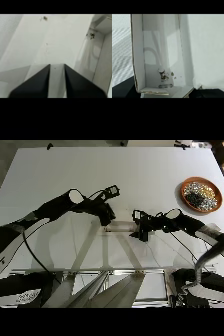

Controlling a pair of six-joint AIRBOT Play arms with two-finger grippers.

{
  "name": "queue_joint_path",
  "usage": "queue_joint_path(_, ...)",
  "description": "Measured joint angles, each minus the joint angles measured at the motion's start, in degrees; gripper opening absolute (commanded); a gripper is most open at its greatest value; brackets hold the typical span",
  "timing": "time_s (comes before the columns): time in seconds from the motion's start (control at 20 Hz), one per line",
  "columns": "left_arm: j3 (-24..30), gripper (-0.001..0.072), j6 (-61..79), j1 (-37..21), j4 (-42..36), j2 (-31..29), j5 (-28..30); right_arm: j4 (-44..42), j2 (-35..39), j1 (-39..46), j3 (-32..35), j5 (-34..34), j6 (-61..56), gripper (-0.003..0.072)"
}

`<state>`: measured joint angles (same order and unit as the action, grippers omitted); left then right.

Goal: Fold the box and place the chain.

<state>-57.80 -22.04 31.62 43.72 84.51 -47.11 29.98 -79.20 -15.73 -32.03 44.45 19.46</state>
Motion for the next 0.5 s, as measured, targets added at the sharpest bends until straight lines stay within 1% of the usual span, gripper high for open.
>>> queue_joint_path(0.15, 0.0, 0.0354, 0.1, -0.5, 6.9, -4.3, -3.9, 0.0, 0.0, 0.0, 0.0, 0.0, 0.0, 0.0404)
queue_joint_path(0.25, 0.0, 0.0353, 0.2, -0.7, 12.3, -6.3, -8.5, 0.0, 0.0, 0.0, 0.0, -0.1, 0.0, 0.0404)
queue_joint_path(0.35, 0.0, 0.0353, 0.7, -0.9, 17.0, -7.3, -13.0, 0.0, 0.0, 0.0, 0.0, -0.1, 0.0, 0.0404)
queue_joint_path(0.5, 0.0, 0.0353, 2.3, -1.3, 20.5, -7.8, -16.9, 0.0, 0.0, 0.0, 0.0, -0.1, 0.0, 0.0404)
